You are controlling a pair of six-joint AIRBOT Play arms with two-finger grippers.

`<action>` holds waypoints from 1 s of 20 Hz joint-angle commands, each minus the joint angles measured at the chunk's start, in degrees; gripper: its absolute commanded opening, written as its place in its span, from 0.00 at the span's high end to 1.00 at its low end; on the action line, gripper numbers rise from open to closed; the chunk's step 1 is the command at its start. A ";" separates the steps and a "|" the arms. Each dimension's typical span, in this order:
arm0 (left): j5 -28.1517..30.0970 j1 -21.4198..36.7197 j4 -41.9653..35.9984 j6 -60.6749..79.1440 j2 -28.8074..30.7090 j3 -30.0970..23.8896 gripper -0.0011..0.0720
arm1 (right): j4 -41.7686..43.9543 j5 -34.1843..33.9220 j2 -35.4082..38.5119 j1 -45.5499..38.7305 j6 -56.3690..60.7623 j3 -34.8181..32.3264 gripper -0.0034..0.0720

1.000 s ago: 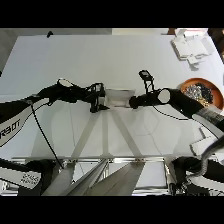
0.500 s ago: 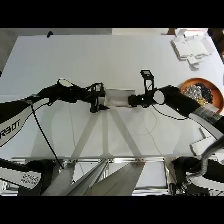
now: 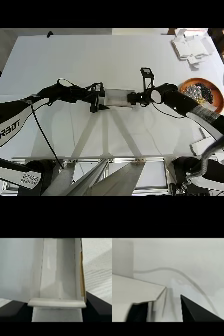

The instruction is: Fold the box and place the chain.

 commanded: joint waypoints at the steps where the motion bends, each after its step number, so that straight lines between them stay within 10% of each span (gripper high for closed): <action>1: -0.07 0.00 -0.04 0.00 0.04 0.02 0.52 | -2.23 -1.55 -0.33 2.10 0.35 1.38 0.40; 20: -0.09 0.00 -0.04 0.00 0.04 0.02 0.52 | -13.27 13.79 -11.54 7.28 15.67 9.86 0.51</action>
